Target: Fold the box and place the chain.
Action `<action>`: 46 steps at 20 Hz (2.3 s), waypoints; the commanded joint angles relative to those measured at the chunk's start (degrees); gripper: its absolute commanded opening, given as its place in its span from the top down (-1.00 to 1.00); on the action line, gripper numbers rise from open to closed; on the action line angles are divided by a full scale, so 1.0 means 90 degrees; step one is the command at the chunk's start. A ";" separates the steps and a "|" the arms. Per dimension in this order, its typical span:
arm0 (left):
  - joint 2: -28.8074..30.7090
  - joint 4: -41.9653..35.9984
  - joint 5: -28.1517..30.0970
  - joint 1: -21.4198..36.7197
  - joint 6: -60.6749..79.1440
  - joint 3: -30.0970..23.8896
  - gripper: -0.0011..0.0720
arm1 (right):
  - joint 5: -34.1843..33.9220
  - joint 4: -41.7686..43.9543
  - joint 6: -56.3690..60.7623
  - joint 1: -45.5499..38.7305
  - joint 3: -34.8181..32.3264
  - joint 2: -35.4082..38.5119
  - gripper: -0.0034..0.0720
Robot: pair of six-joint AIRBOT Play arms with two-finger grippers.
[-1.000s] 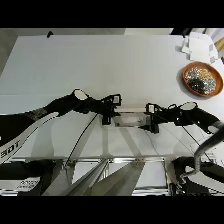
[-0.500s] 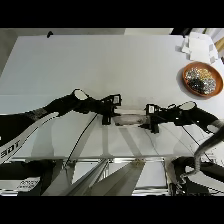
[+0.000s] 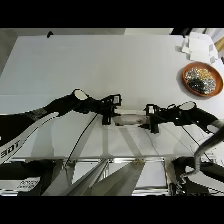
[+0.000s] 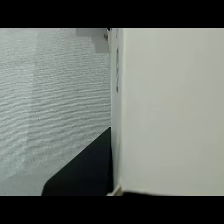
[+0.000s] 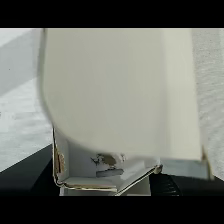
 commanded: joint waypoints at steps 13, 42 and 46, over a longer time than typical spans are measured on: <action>0.0000 0.0002 0.0002 -0.0002 0.0000 -0.0002 0.94 | -0.0046 -0.0039 0.0010 0.0046 0.0002 -0.0002 -0.20; 0.1965 0.3356 -0.1899 0.0226 -0.4549 -0.0002 0.97 | -0.0046 -0.0039 0.0010 0.0046 0.0002 -0.0002 -0.20; 0.2130 0.2606 -0.1494 -0.0515 -0.4532 -0.0005 0.97 | -0.0046 -0.0041 0.0010 0.0046 0.0002 -0.0002 -0.20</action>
